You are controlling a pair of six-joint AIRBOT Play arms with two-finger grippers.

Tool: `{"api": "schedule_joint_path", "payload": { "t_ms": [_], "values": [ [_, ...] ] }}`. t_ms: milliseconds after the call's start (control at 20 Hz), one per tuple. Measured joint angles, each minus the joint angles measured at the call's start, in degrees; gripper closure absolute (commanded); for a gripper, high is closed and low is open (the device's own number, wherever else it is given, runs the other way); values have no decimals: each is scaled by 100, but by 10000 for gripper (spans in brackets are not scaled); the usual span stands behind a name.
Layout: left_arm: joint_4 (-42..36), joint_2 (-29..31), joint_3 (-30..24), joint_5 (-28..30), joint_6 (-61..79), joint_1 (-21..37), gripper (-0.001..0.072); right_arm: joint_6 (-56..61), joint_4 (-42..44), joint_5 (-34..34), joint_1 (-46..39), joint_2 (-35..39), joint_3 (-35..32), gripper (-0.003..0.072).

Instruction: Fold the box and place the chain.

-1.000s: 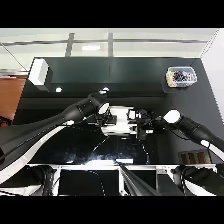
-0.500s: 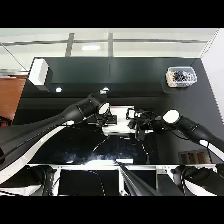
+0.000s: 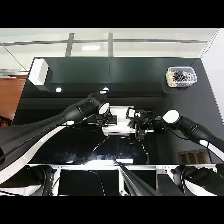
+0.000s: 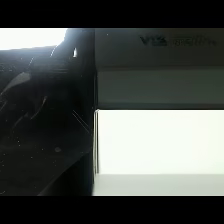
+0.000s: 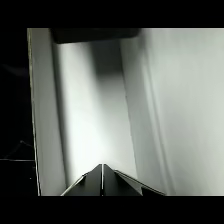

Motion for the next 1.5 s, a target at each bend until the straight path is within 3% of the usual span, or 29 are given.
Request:
{"api": "schedule_joint_path", "payload": {
  "t_ms": [100,300,550,700,950,1200,1500],
  "values": [
    [-9,0,0,-7,4,0,684,409,-15,-2,-28,22,2,677],
    [-28,0,0,-15,9,0,684,2623,-656,365,-516,254,278,677],
    [-37,0,0,-22,11,0,684,5998,-2319,1298,-2232,664,610,678],
    [-37,0,0,-17,9,0,684,7204,-2459,1508,-3156,734,415,678],
    [-37,0,0,-15,9,0,684,7650,-1871,1759,-3447,308,116,678],
    [-37,0,0,-15,4,0,684,6979,-857,2356,-2916,-525,50,677],
    [-37,0,0,-39,-2,0,684,6332,-76,2570,-2498,-785,302,675]
  ]
}}
